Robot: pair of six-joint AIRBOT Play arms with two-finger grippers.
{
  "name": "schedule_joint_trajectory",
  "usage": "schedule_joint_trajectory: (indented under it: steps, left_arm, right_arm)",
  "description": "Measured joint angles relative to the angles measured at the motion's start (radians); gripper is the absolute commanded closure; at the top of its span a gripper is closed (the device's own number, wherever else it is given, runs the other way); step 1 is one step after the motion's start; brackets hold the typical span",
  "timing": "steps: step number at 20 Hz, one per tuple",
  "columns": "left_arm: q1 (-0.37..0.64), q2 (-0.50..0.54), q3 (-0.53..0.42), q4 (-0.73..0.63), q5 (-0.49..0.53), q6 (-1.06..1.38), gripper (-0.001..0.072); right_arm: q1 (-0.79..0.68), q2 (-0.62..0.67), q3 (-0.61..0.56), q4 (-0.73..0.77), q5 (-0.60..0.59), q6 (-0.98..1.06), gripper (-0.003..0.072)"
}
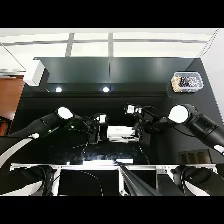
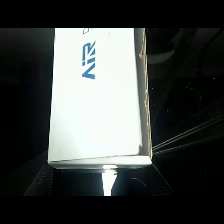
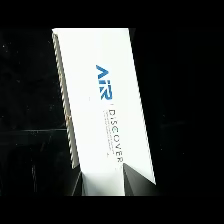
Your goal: Fold the box and place the chain.
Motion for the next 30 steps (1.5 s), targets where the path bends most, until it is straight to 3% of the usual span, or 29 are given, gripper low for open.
schedule_joint_trajectory:
  steps: [30]
  left_arm:
    - [0.000,0.000,0.000,0.000,-0.001,0.000,0.0290]
  right_arm:
    - [0.001,-0.001,0.001,-0.030,0.039,0.049,0.0410]
